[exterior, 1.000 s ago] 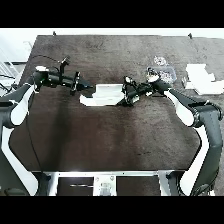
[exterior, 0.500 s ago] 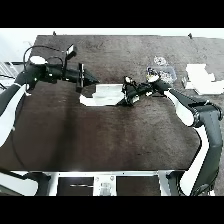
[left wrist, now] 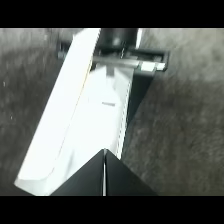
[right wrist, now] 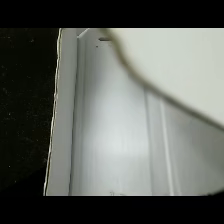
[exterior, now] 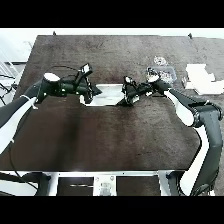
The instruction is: Fold the box and place the chain.
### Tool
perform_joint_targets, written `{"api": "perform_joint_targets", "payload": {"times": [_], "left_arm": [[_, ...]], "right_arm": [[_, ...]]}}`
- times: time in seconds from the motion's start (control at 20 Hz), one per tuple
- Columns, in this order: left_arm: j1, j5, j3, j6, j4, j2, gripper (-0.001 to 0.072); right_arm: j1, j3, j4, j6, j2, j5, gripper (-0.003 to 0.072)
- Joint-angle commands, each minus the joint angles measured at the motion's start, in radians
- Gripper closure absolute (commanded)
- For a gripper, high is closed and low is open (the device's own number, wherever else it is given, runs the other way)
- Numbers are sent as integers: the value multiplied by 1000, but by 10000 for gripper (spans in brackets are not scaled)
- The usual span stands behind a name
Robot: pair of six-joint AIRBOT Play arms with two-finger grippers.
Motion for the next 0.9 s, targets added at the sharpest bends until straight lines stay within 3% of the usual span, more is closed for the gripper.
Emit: {"api": "perform_joint_targets", "payload": {"times": [0.0,0.3,0.5,0.85], "left_arm": [[-8,87,-5,7,-9,-48,696],[-7,168,166,-4,-8,-143,695],[-7,166,264,-42,-8,-203,694],[-7,151,276,-63,-6,-280,692]], "right_arm": [[1,0,0,0,-1,0,108],[1,0,0,0,-1,0,108],[1,0,0,0,-1,0,108],[1,0,0,0,-1,0,108]]}}
